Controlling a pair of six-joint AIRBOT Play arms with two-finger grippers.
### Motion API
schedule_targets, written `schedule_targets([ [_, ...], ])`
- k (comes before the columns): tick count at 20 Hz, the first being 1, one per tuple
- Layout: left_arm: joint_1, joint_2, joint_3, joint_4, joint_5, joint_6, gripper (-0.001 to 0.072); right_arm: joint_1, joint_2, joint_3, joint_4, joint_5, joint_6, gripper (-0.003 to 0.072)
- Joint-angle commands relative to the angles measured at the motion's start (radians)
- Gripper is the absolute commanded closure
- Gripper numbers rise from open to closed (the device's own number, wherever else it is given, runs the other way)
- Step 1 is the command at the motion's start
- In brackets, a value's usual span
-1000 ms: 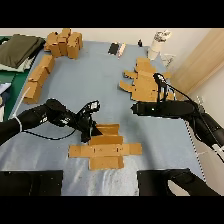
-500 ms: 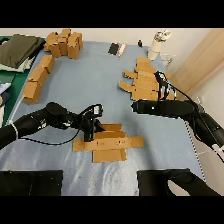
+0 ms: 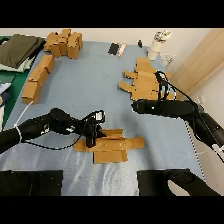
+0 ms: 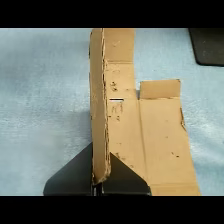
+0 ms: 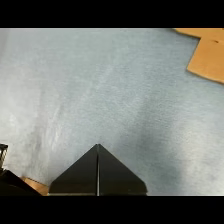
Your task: Fold the box.
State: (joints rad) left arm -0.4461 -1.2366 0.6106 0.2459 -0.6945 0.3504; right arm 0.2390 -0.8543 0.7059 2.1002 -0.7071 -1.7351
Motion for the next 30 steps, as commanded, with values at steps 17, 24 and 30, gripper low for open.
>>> schedule_targets([
  [17,0.011,0.034,-0.003,0.008,0.006,-0.055,0.0696,0.158,0.073,-0.014,-0.523,-0.405,0.409,0.0686],
  [24,0.011,0.033,-0.003,0.008,0.006,-0.055,0.0697,0.900,0.237,-0.151,-0.637,-0.485,0.724,0.0687],
  [30,0.011,0.033,-0.003,0.008,0.006,-0.055,0.0697,1.344,0.140,-0.325,-0.988,-0.365,0.724,0.0113],
])
